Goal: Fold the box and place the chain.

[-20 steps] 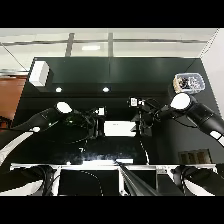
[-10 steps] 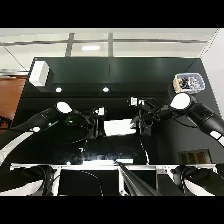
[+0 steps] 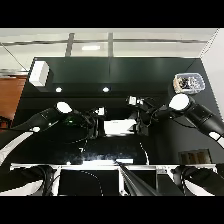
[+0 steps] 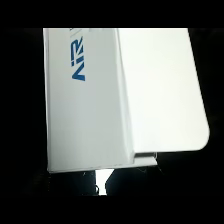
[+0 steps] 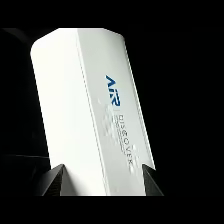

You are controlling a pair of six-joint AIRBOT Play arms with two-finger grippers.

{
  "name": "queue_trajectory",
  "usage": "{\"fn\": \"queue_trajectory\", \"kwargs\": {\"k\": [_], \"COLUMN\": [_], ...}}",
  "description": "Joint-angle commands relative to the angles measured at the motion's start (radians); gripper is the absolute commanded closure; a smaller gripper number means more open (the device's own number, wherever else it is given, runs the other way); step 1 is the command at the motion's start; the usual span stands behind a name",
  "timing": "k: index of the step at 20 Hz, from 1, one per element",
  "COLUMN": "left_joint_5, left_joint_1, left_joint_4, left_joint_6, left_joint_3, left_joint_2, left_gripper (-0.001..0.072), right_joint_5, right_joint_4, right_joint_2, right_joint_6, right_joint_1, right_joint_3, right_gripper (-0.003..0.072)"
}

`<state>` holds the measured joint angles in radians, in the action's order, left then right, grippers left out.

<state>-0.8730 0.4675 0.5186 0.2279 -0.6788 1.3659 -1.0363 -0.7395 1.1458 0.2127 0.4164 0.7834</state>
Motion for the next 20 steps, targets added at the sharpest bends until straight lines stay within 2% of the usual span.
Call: {"fn": "queue_trajectory", "kwargs": {"k": [1,3,5,6,10,11,12,20], "left_joint_5": [0.000,0.000,-0.002,-0.002,-0.001,-0.001,-0.001,0.001], "left_joint_1": [0.001,0.001,0.001,0.001,0.001,0.001,0.001,0.001], "left_joint_4": [0.000,0.000,0.000,0.000,0.000,0.000,0.000,0.000], "left_joint_6": [0.000,0.000,0.000,0.000,0.000,0.000,0.000,0.000], "left_joint_3": [0.000,0.000,0.000,0.000,0.000,0.000,0.000,0.000], "left_joint_2": [0.000,0.000,0.000,0.000,0.000,0.000,0.000,0.000], "left_gripper": [0.0081,0.0081,0.0081,0.0081,0.0089,0.0172,0.0209,0.0208], "right_joint_5": [0.037,0.078,0.122,0.130,0.120,0.120,0.120,0.114], "right_joint_4": [-0.035,-0.098,-0.102,-0.102,-0.100,-0.100,-0.100,-0.073], "right_joint_2": [0.010,0.017,0.017,0.017,0.017,0.017,0.017,0.016], "right_joint_6": [-0.024,-0.024,-0.024,-0.024,-0.023,-0.024,-0.024,-0.024], "right_joint_1": [0.046,0.069,0.072,0.072,0.072,0.072,0.072,0.072], "right_joint_3": [0.000,0.000,0.000,0.000,0.000,0.000,0.000,0.015], "right_gripper": [0.0093,0.0093,0.0105,0.0195,0.0195,0.0195,0.0195,0.0196]}}
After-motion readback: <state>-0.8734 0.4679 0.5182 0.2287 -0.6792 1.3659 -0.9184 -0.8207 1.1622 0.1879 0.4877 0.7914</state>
